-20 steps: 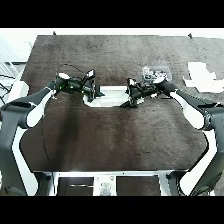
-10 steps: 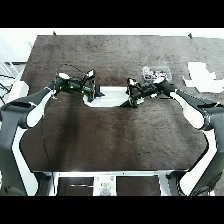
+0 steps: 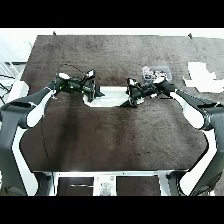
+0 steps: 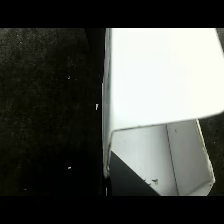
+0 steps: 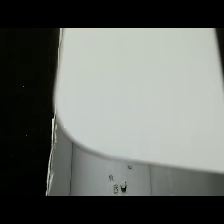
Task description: Fold the box and place the chain.
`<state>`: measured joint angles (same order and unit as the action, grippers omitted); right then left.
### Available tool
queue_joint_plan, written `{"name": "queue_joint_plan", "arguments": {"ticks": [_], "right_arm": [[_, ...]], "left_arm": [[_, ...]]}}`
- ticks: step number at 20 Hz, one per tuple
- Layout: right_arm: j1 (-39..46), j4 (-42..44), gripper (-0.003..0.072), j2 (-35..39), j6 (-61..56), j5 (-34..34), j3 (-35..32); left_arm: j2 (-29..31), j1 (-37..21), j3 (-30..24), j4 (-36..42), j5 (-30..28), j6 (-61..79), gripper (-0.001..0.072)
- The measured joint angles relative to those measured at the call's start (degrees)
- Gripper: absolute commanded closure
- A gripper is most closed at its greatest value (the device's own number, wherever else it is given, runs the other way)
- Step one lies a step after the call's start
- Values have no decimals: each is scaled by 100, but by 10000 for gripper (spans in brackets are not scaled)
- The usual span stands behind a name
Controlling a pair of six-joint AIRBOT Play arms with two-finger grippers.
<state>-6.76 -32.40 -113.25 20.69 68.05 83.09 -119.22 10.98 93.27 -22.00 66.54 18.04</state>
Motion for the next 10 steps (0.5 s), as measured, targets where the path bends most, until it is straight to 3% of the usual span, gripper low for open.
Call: {"name": "queue_joint_plan", "arguments": {"ticks": [8,9,10], "right_arm": [[0,2,99,0,-2,-2,0],[0,2,99,0,-2,-2,0],[-2,7,99,-2,-2,-7,0]], "left_arm": [[0,-2,0,9,2,-2,683],[-2,-2,0,15,2,0,505],[-2,-2,-2,15,2,-2,399]]}}
